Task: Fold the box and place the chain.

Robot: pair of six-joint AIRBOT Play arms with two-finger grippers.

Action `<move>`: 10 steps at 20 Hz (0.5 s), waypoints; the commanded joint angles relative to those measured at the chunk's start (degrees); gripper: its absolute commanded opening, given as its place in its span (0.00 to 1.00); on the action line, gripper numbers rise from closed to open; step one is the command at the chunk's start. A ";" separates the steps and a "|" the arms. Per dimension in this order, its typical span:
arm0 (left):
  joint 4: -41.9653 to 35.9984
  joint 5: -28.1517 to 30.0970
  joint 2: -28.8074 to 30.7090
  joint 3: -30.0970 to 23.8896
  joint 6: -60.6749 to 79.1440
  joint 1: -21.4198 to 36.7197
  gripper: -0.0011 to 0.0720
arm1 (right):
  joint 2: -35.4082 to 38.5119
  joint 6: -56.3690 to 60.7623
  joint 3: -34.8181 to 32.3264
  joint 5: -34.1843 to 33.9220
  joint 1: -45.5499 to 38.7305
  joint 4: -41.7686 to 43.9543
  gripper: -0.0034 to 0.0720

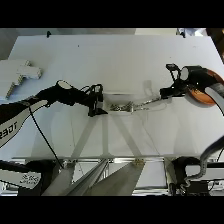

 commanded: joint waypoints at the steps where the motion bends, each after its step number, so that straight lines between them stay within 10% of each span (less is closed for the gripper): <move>1: 0.00 0.00 0.00 0.02 0.02 0.02 0.56 | -1.11 0.74 -0.07 -0.11 1.14 -0.24 0.51; 4: 0.00 -0.02 0.02 0.02 0.02 0.02 0.56 | -1.11 0.70 -0.07 1.14 2.01 -0.24 0.09; 10: 0.00 -0.02 0.00 0.02 0.02 0.02 0.56 | 0.83 0.66 -0.04 2.73 4.98 -0.24 0.07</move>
